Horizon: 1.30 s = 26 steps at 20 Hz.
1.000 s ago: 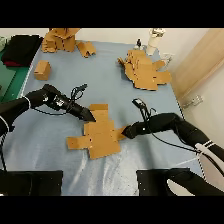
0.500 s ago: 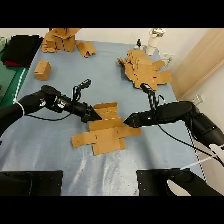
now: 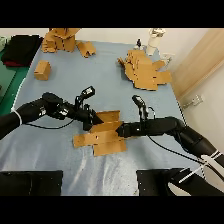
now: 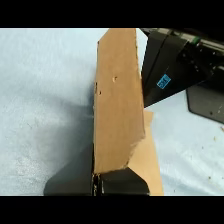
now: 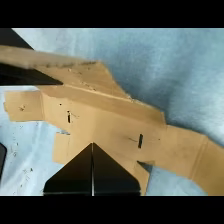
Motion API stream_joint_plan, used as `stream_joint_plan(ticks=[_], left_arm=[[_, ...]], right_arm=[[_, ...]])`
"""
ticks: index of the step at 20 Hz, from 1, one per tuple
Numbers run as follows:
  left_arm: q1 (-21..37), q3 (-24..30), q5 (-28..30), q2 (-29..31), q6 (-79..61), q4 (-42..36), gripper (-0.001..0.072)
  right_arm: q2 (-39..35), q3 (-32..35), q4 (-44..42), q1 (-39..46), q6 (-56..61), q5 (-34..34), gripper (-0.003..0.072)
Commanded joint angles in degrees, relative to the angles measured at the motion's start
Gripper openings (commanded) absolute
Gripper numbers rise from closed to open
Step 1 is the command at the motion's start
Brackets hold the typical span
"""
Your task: Fold the box.
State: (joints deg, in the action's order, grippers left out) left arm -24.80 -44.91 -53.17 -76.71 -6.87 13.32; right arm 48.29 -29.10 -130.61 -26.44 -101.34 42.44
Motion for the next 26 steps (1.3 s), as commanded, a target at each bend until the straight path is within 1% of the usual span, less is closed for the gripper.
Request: stream_joint_plan(ticks=[1,5,7,9,11,14,17,20,26], left_arm=[[-2.14,2.58,2.58,2.89,-3.82,2.16,0.001],[-5.49,5.09,8.87,3.06,-7.3,1.88,0.001],[-6.73,5.14,12.35,3.06,-8.52,1.92,0.001],[-6.8,5.14,12.11,3.06,-8.83,1.68,0.001],[-6.8,5.14,12.13,3.39,-9.25,1.64,0.001],[-6.78,5.42,12.15,5.01,-10.4,-1.33,0.001],[-6.8,5.6,12.09,5.4,-13.77,-4.55,0.001],[-6.78,6.78,12.17,5.38,-18.18,-10.84,0.001],[-6.8,9.97,12.13,5.2,-20.87,-10.54,0.0011]], right_arm=[[-0.04,1.57,0.11,-1.55,1.92,-4.66,0.0003],[-0.04,1.57,1.66,-1.55,3.56,-5.46,0.0003],[-0.04,1.57,3.13,-1.55,5.88,-4.26,0.0002],[-0.02,1.57,5.03,-1.55,7.82,-0.79,0.0003],[-0.04,1.79,12.0,-1.84,15.34,2.08,0.0002],[-0.04,3.82,24.52,-4.2,29.07,2.1,0.0002],[-0.04,4.96,30.93,-6.8,36.79,1.4,0.0002],[-0.13,4.92,35.3,-8.55,42.29,0.15,0.0002],[-0.15,4.9,35.76,-8.94,43.34,-2.8,0.0002]])
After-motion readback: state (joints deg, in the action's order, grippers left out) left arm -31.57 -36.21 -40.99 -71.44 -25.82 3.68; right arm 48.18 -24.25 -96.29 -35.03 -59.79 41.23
